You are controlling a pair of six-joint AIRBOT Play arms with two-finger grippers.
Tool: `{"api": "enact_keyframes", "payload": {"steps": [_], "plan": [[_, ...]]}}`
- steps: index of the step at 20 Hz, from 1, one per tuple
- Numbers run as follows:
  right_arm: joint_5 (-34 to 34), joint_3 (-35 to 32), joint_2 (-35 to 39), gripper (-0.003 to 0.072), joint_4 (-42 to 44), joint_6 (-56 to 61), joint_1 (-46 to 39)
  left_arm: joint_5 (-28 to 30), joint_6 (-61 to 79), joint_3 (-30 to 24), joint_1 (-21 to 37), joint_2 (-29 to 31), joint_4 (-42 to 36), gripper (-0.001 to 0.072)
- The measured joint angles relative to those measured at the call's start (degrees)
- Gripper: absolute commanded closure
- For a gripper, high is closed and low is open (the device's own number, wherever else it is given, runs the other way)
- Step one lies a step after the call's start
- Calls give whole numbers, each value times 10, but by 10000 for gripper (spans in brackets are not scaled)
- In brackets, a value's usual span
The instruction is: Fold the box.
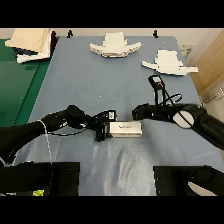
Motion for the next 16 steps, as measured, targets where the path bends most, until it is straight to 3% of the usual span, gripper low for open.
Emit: {"api": "enact_keyframes", "payload": {"steps": [5,16], "plan": [[149,94,-96,683,-95,163,-57,0,0,0,0,0,0,346],[200,120,-163,683,-138,280,-88,27,-67,2,16,26,5,346]]}}
